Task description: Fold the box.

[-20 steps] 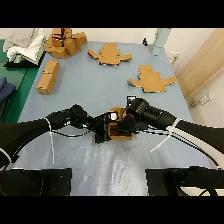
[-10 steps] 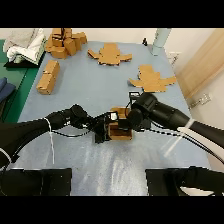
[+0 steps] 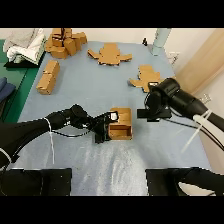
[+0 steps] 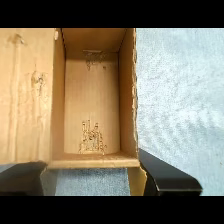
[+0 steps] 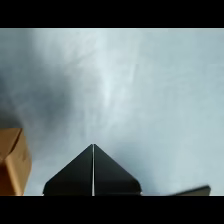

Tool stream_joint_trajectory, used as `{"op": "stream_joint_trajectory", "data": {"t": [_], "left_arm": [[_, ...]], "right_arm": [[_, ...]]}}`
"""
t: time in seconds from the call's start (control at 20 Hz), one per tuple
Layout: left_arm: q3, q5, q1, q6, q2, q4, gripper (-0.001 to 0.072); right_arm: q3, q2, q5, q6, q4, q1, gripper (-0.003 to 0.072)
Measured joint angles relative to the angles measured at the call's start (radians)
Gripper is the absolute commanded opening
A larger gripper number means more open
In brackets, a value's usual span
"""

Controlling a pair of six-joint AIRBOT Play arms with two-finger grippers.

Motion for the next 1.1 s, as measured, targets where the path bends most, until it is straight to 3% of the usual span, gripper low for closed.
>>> {"op": "stream_joint_trajectory", "data": {"t": [0.1, 0.25, 0.4, 0.5, 0.75, 1.1], "left_arm": [[0.0, 0.0, 0.0, 0.0, 0.0, 0.0, 0.0463], [0.0, 0.0, 0.0, 0.0, 0.0, 0.0, 0.0463], [0.0, 0.0, 0.0, 0.0, 0.0, 0.0, 0.0463], [0.0, 0.0, 0.0, 0.0, 0.0, 0.0, 0.0463], [0.0, 0.0, 0.0, 0.0, 0.0, 0.0, 0.0463], [0.0, 0.0, 0.0, 0.0, 0.0, 0.0, 0.0462]], "right_arm": [[0.001, -0.062, 0.091, -0.161, 0.155, -0.136, 0.0002], [0.002, -0.172, 0.191, -0.47, 0.56, -0.306, 0.0001], [0.002, -0.274, 0.21, -0.732, 0.899, -0.382, 0.0001], [0.002, -0.322, 0.189, -0.837, 1.021, -0.397, 0.0], [0.002, -0.348, 0.084, -1.07, 1.165, -0.373, 0.0001], [-0.061, -0.202, 0.042, -1.33, 1.157, -0.294, 0.0003]]}}
